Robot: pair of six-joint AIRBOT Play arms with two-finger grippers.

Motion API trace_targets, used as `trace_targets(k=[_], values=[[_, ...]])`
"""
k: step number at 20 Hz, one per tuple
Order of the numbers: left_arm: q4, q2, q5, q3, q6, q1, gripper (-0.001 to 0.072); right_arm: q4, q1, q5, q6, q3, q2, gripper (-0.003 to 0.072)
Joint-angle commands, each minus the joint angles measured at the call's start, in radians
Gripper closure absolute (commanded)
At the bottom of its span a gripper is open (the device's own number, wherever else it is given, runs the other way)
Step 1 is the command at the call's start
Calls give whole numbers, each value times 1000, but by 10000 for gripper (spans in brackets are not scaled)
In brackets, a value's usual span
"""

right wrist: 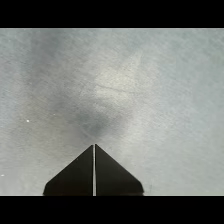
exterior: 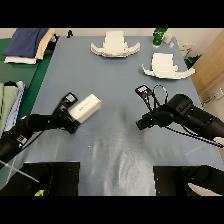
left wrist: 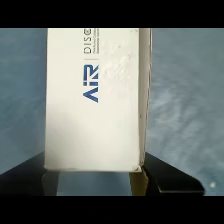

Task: Fold the box.

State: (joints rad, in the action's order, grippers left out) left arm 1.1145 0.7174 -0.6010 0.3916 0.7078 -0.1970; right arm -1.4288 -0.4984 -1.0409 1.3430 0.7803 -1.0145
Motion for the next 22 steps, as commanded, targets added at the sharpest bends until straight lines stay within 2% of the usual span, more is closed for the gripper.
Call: trace_targets(k=[1,3,5,10,13,17,22], values=[[98,85,65,59,124,220,245,0,0,0,0,1,0,663],[98,227,92,168,131,280,245,0,0,0,0,1,0,663],[98,394,97,316,172,308,245,0,0,0,0,1,0,663],[98,768,132,711,256,311,245,0,0,0,0,1,0,663],[98,942,156,901,289,315,245,0,0,0,0,1,0,663],[98,1099,138,1052,340,338,245,0,0,0,0,1,0,663],[98,1168,182,1086,336,359,245,0,0,0,0,1,0,663]])
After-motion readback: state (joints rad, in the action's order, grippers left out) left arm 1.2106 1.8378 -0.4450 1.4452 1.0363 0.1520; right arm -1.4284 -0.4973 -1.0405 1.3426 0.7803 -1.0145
